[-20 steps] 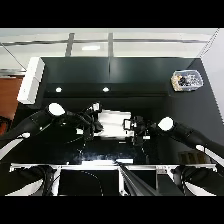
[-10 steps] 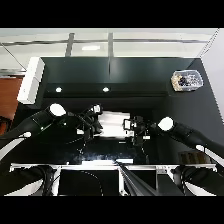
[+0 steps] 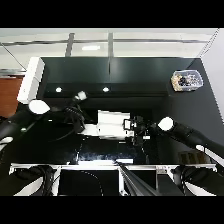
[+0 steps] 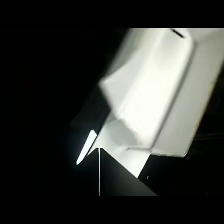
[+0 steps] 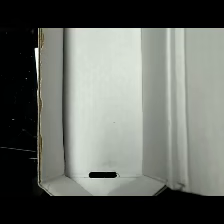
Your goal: Fold the box and place the chain.
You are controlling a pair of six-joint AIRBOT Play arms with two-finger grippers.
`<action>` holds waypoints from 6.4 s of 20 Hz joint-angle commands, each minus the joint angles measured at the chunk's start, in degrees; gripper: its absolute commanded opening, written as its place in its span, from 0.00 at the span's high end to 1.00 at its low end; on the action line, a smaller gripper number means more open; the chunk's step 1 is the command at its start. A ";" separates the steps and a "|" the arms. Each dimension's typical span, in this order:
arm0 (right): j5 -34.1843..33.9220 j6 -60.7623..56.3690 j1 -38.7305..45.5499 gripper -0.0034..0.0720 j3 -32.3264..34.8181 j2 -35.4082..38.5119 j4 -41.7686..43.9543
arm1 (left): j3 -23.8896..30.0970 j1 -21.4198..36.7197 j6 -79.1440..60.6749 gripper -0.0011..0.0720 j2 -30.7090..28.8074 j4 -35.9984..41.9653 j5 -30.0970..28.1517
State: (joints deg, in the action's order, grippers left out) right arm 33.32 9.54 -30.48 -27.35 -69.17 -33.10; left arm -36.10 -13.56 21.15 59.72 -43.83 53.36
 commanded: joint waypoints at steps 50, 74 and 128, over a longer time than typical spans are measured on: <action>0.02 0.00 -0.04 0.69 0.00 0.00 0.02 | -7.61 -11.85 60.98 0.04 10.36 -8.87 4.55; 0.00 0.00 -0.04 0.69 0.00 0.00 0.02 | -11.41 -21.29 78.93 0.32 10.38 -21.94 4.68; 0.00 0.02 -0.04 0.69 0.00 0.00 0.02 | -20.63 -32.72 106.16 0.53 19.04 -40.09 9.25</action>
State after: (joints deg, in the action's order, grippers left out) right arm 33.32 9.56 -30.48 -27.35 -69.17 -33.10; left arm -55.42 -45.69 126.30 76.69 -82.06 62.13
